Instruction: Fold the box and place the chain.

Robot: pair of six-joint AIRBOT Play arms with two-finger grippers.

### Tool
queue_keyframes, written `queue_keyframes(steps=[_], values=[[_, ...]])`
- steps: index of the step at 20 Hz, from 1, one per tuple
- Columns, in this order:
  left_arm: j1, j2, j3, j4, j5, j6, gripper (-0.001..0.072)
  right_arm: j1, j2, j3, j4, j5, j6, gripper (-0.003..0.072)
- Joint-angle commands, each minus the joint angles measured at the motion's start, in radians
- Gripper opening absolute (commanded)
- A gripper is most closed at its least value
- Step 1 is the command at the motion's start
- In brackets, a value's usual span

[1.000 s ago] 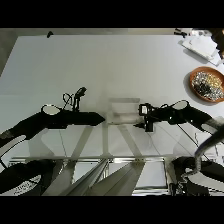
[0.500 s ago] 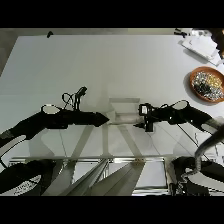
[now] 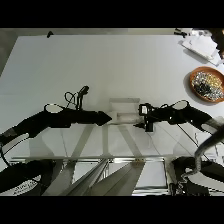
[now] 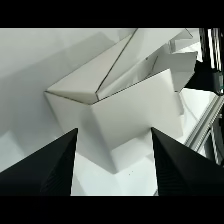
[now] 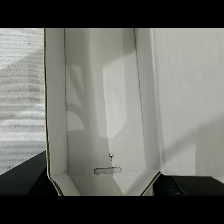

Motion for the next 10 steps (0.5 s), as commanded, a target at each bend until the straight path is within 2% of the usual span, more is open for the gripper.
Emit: queue_keyframes(steps=[1,4,7,10], values=[[-0.038,-0.043,0.045,0.074,0.039,-0.114,0.0493,0.001,0.000,0.000,0.000,0.000,0.000,0.0465],[-0.041,-0.055,0.048,0.180,0.043,-0.241,0.0492,0.001,0.000,0.000,0.000,0.000,0.000,0.0465],[-0.042,-0.055,0.084,0.215,0.042,-0.289,0.0482,0.001,0.000,0.000,0.000,0.000,0.000,0.0465],[-0.061,-0.056,0.158,0.399,0.041,-0.446,0.0480,0.001,0.000,0.000,0.000,0.000,0.000,0.0465]])
